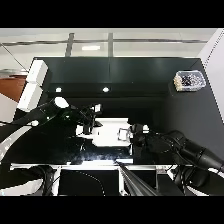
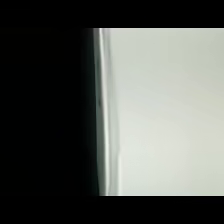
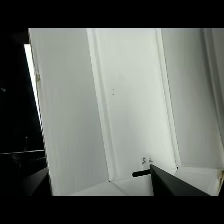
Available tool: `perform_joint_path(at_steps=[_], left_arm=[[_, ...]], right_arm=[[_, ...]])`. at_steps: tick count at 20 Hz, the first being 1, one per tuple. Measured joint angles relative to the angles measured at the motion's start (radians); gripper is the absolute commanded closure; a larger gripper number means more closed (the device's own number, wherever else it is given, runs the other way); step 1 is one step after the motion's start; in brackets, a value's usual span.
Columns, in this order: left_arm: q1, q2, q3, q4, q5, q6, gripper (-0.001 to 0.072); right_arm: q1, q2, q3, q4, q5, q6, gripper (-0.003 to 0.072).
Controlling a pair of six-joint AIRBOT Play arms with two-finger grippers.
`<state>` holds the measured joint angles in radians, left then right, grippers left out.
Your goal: Fold the box and place the chain.
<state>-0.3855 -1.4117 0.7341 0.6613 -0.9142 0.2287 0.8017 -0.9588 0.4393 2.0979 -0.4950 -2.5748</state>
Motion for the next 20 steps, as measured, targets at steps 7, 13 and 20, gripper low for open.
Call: perform_joint_path(at_steps=[7,13,20], left_arm=[[0.000,0.000,0.000,0.000,0.000,0.001,0.0685],[0.000,0.000,0.000,0.000,-0.001,0.001,0.0685],[0.000,0.000,0.000,0.000,-0.001,0.002,0.0685]], right_arm=[[-0.038,0.002,0.044,-0.058,-0.009,0.133,-0.0003],[-0.059,0.002,0.065,-0.104,-0.007,0.115,-0.0003],[-0.145,0.002,0.093,-0.038,-0.037,0.029,-0.0003]])
